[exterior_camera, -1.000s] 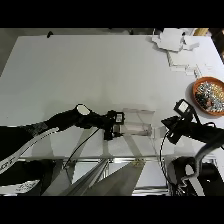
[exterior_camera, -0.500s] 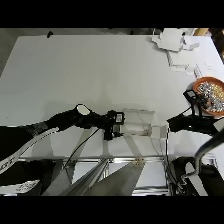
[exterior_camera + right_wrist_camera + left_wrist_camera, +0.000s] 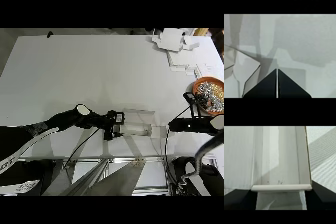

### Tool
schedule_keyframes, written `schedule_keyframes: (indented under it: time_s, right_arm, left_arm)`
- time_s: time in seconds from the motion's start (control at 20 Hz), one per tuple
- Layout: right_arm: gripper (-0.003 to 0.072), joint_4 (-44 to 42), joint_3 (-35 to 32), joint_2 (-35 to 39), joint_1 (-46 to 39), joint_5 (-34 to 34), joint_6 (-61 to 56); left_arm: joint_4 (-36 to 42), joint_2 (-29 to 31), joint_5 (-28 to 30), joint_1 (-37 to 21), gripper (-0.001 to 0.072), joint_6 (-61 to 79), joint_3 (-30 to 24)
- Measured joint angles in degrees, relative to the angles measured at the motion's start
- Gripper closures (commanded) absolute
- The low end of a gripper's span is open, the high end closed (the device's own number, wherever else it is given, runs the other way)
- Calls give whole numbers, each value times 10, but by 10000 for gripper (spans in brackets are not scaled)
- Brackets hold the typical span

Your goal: Fold the box and place the chain.

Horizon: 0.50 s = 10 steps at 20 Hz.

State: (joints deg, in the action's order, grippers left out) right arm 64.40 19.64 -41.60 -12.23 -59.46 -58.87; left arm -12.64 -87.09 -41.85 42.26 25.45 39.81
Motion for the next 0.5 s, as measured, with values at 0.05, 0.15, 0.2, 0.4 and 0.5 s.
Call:
schedule_keyframes:
  time_s: [0.05, 0.15, 0.2, 0.4, 0.5]
  right_arm:
    - [667, -7, 0, -8, 0, -3, 6]
    - [667, -17, 2, -25, 0, -7, 17]
    - [668, -22, 2, -36, 0, -7, 21]
    - [668, -38, 5, -87, 0, -12, 29]
    - [668, -47, 8, -112, 0, -17, 34]
  left_arm:
    - [0, 0, 0, 0, 491, 0, 0]
    - [0, 0, 0, 0, 491, 0, 0]
    - [0, 0, 0, 0, 491, 0, 0]
    - [0, 0, 0, 0, 491, 0, 0]
    - [0, 0, 0, 0, 491, 0, 0]
